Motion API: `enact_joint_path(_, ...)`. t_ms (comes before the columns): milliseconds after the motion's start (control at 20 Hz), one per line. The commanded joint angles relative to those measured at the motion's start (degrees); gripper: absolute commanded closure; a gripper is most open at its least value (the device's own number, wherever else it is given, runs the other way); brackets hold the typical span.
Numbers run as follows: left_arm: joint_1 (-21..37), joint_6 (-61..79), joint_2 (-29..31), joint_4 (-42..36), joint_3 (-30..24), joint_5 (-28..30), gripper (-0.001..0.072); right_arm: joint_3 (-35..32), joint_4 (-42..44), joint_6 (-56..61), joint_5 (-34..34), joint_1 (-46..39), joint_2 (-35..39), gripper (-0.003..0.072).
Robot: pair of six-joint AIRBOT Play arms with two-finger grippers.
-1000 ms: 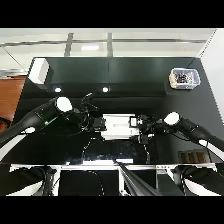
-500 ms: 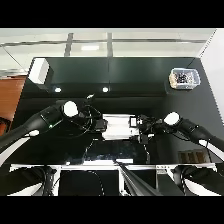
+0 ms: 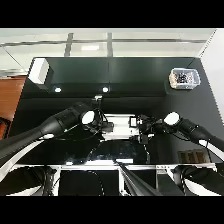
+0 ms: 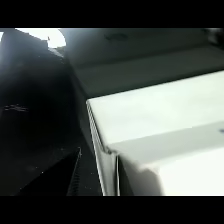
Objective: Fold the box and place the chain.
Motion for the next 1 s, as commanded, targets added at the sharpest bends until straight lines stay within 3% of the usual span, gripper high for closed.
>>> enact_joint_path(0,-2.25,-6.58,-2.99,4.79,3.37,-4.13,0.0441,0.00,0.00,0.02,0.02,0.04,-0.04,0.0518)
enact_joint_path(600,-4.42,-13.00,-8.04,5.14,8.28,-6.82,0.0445,0.00,-0.02,0.00,0.04,0.04,-0.02,0.0518)
enact_joint_path(650,-4.35,-13.03,-8.04,5.35,8.28,-7.39,0.0556,0.00,0.00,0.00,0.02,0.04,-0.02,0.0518)
enact_joint_path(750,-4.37,-13.49,-8.04,5.29,8.31,-7.30,0.0667,0.00,0.00,0.02,0.04,0.04,-0.04,0.0518)
enact_joint_path(900,-4.28,-14.03,-8.02,5.25,8.31,-7.37,0.0684,0.00,-0.02,0.00,0.04,0.04,-0.04,0.0518)
enact_joint_path(950,-4.28,-14.03,-8.00,5.03,8.35,-7.39,0.0611,0.00,0.00,0.00,0.04,0.04,-0.04,0.0518)
